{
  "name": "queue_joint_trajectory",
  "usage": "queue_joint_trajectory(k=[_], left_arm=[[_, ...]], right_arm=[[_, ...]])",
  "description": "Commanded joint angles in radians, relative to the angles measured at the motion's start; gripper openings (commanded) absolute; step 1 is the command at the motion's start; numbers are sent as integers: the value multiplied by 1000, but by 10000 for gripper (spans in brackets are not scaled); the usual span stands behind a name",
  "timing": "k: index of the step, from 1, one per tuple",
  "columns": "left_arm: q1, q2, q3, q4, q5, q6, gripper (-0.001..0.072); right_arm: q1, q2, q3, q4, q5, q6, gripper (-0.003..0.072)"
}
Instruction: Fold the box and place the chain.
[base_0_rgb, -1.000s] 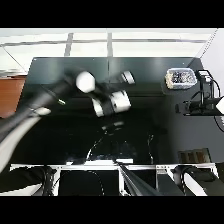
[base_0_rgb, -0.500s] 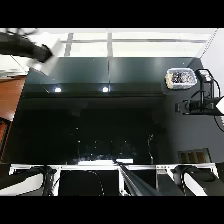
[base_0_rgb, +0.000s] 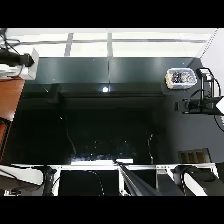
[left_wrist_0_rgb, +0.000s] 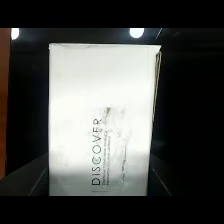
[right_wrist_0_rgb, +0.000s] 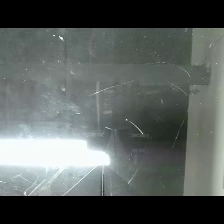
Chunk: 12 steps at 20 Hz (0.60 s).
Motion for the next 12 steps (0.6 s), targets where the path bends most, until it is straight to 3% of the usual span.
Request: queue_joint_trajectory(k=[1, 4, 8, 9, 10, 11, 12], left_arm=[[6, -162, 82, 75, -36, -1, 351], [6, -235, 131, 71, -36, -2, 351], [8, -248, 139, 71, -5, -18, 354], [7, -248, 142, 71, -12, -37, 382], [6, -248, 156, 74, -45, -57, 595], [4, -247, 188, 77, -98, -69, 714], [2, -246, 242, 80, -169, -79, 714]], right_arm=[[0, 0, 0, 3, -5, 0, 16], [0, 0, 0, 5, -8, 0, 16], [0, 0, 0, 11, -10, -1, 15], [0, 0, 0, 11, -12, -1, 16], [0, 0, 0, 11, -12, -1, 16], [0, 0, 0, 11, -12, -1, 16], [0, 0, 0, 11, -11, -1, 16]])
